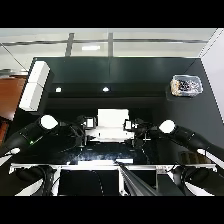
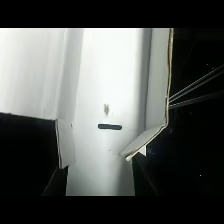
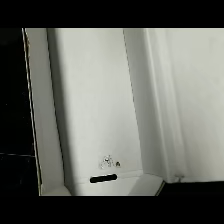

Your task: Fold the box and place the chain.

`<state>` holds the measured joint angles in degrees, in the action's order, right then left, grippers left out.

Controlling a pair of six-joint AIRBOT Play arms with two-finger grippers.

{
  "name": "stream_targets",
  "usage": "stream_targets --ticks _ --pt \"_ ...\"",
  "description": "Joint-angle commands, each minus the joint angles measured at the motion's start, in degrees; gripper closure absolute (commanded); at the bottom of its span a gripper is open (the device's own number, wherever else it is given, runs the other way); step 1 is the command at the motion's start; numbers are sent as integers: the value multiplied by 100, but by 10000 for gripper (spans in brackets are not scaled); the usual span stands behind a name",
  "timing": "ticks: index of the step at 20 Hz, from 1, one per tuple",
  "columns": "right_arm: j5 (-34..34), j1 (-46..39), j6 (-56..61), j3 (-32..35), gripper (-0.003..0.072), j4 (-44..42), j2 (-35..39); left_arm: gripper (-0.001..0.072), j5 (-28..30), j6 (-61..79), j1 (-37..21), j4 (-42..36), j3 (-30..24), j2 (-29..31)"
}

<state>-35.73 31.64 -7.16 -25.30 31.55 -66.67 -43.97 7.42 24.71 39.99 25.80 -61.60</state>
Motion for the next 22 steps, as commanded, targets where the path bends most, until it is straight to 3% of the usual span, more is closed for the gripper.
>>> stream_targets --ticks 1,3,5,7,13,22 --pt "0 4 4 0 295 -2 -2 253 85 50 101 -15 0 -4" --pt "0 2 4 0 295 -2 -4 371 68 48 101 -44 2 -4" --pt "0 2 7 0 295 -2 -2 384 35 22 101 -44 2 -4" --pt "0 2 4 0 295 -2 -2 455 37 -17 101 -44 2 -4" --pt "0 4 4 0 295 -2 -2 492 42 -13 101 -964 0 -9" --pt "0 4 4 0 295 -2 -2 492 52 35 313 -1436 0 -474"
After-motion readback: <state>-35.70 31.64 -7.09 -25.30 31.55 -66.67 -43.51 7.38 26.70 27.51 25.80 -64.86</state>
